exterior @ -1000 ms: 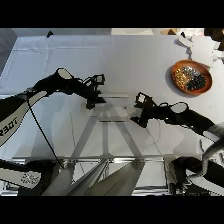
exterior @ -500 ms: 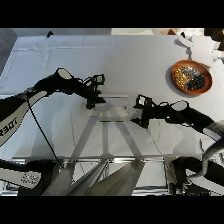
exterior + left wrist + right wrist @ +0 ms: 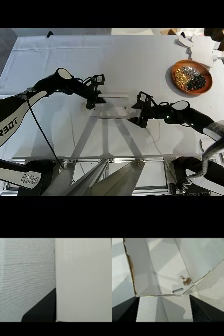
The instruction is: Fold the box and place the chain.
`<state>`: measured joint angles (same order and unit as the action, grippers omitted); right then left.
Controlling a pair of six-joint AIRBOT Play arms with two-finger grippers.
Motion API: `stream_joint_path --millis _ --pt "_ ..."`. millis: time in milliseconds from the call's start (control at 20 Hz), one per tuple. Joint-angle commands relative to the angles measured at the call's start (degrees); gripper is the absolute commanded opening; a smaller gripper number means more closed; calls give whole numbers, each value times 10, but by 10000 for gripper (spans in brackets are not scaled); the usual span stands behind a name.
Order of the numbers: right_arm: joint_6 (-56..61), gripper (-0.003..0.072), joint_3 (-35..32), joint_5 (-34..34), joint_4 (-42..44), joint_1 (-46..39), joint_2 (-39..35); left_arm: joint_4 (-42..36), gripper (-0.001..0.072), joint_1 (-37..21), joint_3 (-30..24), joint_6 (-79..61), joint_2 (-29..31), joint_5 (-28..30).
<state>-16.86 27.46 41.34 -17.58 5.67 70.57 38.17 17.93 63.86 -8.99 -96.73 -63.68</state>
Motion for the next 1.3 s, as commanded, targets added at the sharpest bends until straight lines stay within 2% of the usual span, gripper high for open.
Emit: stream_joint_path --millis 0,150,350,700,900,1250 --pt "3 688 1 -13 10 0 0 0 14 0 0 0 0 0" --pt "-2 688 2 -36 6 0 3 0 14 0 0 0 0 0" --pt "-1 688 24 0 -21 0 38 0 14 0 0 0 0 0" --pt "0 688 66 2 -39 -4 57 0 14 0 0 0 0 0" --pt "0 688 104 58 -101 -12 100 0 14 0 0 0 0 0" --pt "-50 688 138 75 -102 -30 113 0 14 0 0 0 0 0"
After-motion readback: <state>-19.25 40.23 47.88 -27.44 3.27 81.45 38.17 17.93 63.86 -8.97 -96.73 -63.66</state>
